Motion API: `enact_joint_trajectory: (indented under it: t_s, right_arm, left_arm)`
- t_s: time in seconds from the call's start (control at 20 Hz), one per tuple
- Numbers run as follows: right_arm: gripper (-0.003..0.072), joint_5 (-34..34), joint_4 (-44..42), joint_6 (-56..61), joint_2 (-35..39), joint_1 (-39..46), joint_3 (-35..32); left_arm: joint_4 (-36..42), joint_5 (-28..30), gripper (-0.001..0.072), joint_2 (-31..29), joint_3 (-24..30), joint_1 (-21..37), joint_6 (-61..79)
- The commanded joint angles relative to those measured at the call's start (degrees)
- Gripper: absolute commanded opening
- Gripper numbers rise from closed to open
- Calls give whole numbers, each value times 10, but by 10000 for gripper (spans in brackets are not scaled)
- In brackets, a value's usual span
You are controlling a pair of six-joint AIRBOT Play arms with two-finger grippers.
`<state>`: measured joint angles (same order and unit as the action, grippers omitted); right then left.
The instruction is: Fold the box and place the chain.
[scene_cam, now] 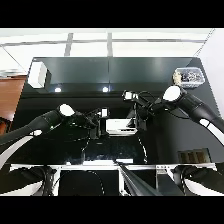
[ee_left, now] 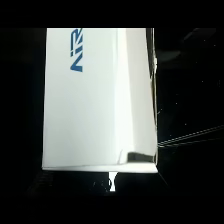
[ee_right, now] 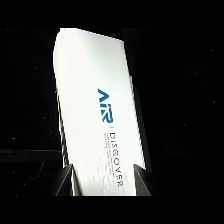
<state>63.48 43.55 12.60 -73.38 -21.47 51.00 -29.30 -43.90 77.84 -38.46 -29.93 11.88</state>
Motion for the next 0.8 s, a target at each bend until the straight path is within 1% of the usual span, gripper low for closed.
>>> enact_joint_trajectory:
  t_s: [0.0,0.2,0.25,0.3,0.6,0.75]
  right_arm:
    - [424,-9,0,0,0,-2,0]
    - [424,-12,2,0,0,-5,0]
    - [406,-12,2,1,0,-5,0]
    - [307,-11,2,6,0,-5,0]
    - [318,8,5,7,2,-6,0]
    - [319,12,35,40,3,-6,0]
  left_arm:
    - [0,-1,346,0,-1,0,1]
    - [0,-1,347,0,-1,0,1]
    - [0,-1,347,0,-1,0,1]
    - [0,-1,347,0,-1,0,1]
    - [0,-1,347,0,-1,1,1]
    - [0,-1,347,0,-1,1,1]
